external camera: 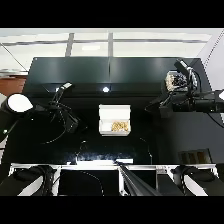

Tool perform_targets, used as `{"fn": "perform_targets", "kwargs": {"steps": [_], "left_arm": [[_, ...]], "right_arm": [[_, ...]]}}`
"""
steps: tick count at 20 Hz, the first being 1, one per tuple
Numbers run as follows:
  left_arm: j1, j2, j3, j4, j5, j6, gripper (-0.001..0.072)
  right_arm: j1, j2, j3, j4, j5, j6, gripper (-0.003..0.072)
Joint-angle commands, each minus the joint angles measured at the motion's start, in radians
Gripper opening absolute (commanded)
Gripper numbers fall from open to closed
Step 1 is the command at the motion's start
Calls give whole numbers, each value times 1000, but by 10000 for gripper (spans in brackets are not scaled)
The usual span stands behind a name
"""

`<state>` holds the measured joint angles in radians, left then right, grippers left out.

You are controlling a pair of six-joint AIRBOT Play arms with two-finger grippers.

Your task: Fold the box and place the chain.

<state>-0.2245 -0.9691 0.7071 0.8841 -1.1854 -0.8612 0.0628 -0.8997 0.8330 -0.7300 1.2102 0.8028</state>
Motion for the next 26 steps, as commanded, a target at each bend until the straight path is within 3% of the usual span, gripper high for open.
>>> {"fn": "perform_targets", "kwargs": {"steps": [1, 7, 8, 9, 16, 22, 26], "left_arm": [[9, -69, -37, -81, 45, 312, 708], [-49, -158, -36, -85, 185, 730, 708], [-52, -171, -36, -103, 225, 755, 708], [-52, -185, -36, -134, 246, 803, 708], [-51, -274, -36, -272, 233, 1114, 707], [-59, -338, -37, -222, 152, 1118, 705], [-106, -347, -37, -261, 215, 1098, 705]], "right_arm": [[0, 1, 1, -4, -64, 2, 603], [0, 1, 1, -54, -77, 2, 605], [0, 1, 1, -79, -74, 5, 629], [0, 1, 1, -97, -71, 5, 710], [0, 0, 1, -137, -104, 6, 707], [0, 0, 1, -137, -106, 6, 707], [0, 0, 1, -137, -116, 6, 707]]}}
